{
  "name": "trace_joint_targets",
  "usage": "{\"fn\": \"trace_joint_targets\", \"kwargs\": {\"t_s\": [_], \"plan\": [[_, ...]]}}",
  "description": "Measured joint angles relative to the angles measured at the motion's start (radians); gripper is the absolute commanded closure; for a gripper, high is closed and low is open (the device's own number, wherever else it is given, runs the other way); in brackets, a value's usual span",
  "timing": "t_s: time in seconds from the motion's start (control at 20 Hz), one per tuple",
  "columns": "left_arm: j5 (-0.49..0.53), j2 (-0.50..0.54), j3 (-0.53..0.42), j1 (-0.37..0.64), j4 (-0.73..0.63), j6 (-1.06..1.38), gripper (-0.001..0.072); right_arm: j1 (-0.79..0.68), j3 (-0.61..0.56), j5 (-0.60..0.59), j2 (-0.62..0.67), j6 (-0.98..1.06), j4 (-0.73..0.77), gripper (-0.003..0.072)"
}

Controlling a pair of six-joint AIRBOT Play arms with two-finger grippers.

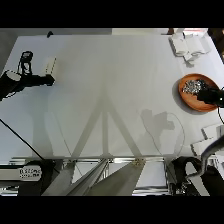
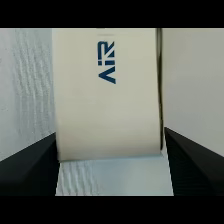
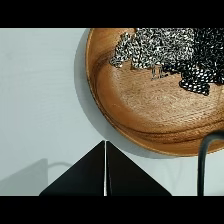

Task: Fold the box and place the chain.

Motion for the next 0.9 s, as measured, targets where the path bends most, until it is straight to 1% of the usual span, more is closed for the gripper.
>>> {"fn": "trace_joint_targets", "kwargs": {"t_s": [0.2, 0.45, 0.55, 0.7, 0.9], "plan": [[-0.097, 0.115, 0.0, 0.0, 0.039, -0.004, 0.0012, 0.0, 0.0, -0.001, 0.0, 0.0, 0.0, 0.0674], [-0.229, 0.344, 0.0, -0.002, 0.063, -0.005, 0.0013, 0.0, 0.0, -0.002, 0.0, 0.0, 0.0, 0.0674], [-0.259, 0.44, 0.0, -0.002, 0.065, -0.005, 0.0013, 0.0, 0.0, -0.002, 0.0, 0.0, 0.0, 0.0674], [-0.281, 0.558, 0.0, -0.002, 0.072, -0.006, 0.0013, 0.0, 0.0, -0.002, 0.0, 0.0, 0.0, 0.0674], [-0.294, 0.66, 0.0, -0.002, 0.074, -0.006, 0.0013, 0.0, 0.0, -0.002, 0.0, 0.0, 0.0, 0.0674]]}}
